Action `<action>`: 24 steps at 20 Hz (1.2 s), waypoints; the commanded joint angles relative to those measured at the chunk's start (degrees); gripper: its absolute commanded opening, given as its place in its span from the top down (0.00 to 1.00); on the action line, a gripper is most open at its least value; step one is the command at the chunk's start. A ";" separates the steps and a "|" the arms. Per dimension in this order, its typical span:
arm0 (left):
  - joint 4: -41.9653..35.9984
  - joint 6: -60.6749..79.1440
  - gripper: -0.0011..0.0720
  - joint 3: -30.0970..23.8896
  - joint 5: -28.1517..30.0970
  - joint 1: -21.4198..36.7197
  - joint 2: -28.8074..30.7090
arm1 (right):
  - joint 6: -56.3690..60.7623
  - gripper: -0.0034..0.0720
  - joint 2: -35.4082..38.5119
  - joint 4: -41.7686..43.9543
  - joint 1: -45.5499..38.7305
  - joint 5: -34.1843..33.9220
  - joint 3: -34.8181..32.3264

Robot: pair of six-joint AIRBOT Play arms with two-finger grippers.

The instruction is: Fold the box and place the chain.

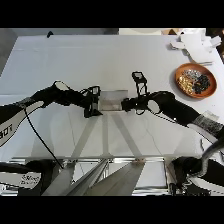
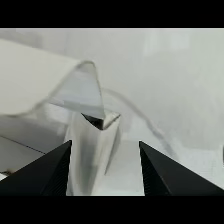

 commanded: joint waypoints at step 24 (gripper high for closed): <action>0.02 0.02 0.61 -0.02 0.00 0.02 0.00 | 20.31 0.94 -11.26 -10.27 3.13 5.90 9.01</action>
